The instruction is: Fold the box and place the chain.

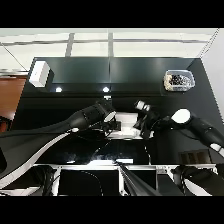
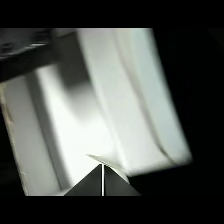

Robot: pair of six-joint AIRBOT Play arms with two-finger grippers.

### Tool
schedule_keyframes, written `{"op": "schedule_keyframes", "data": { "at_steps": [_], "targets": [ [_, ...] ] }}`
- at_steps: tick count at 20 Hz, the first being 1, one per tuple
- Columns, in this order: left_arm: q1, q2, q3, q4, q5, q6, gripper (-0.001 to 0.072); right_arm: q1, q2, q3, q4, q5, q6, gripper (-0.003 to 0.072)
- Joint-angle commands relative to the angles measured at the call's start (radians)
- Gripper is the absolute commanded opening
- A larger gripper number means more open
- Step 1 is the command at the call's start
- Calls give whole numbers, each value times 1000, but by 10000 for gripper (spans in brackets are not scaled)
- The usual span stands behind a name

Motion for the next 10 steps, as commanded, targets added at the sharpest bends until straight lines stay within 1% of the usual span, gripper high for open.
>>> {"op": "schedule_keyframes", "data": {
  "at_steps": [1,3,4,5,7,10],
  "targets": [
    [0,-1,0,0,-9,1,26,-216,77,55,-304,122,608,9],
    [0,-1,0,0,-10,1,26,-392,76,20,-285,138,801,9],
    [0,-1,0,0,-10,1,25,-456,72,-18,-234,136,869,9],
    [0,-1,0,0,-10,1,26,-491,69,-54,-169,137,874,9],
    [0,-1,0,0,-9,1,25,-474,66,-120,-63,137,871,9],
    [1,-1,0,0,-9,1,26,-375,27,-169,-51,141,871,9]
  ]
}}
